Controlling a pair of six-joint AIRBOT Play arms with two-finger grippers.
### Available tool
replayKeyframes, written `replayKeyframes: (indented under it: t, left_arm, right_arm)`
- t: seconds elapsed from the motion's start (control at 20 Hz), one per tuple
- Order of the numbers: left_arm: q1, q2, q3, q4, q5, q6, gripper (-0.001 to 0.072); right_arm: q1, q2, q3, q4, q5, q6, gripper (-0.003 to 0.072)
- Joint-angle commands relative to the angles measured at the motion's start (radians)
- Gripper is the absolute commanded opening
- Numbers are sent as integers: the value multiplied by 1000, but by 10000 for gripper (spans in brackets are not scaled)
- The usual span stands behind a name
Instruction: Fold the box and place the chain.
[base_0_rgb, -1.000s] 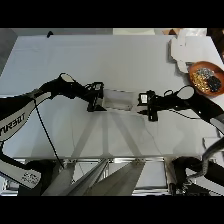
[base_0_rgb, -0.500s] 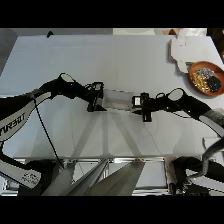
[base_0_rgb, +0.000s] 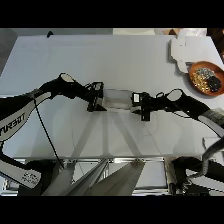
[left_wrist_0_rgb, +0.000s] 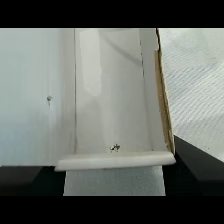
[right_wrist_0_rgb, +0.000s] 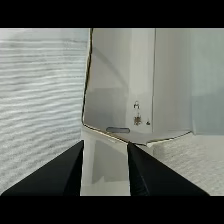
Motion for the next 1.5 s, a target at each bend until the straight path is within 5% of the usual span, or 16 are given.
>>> replayKeyframes:
  t: [0.0, 1.1, 1.45]
  left_arm:
    - [0, 0, 0, 2, -3, 2, 335]
    - [0, 0, 0, 2, -3, 2, 335]
    - [0, 0, 0, 2, -3, 2, 335]
  right_arm:
    - [1, -1, 0, 1, -16, 19, 313]
    - [8, 40, 0, -129, 90, 381, 296]
    - [8, 83, 0, -130, -23, 369, 298]
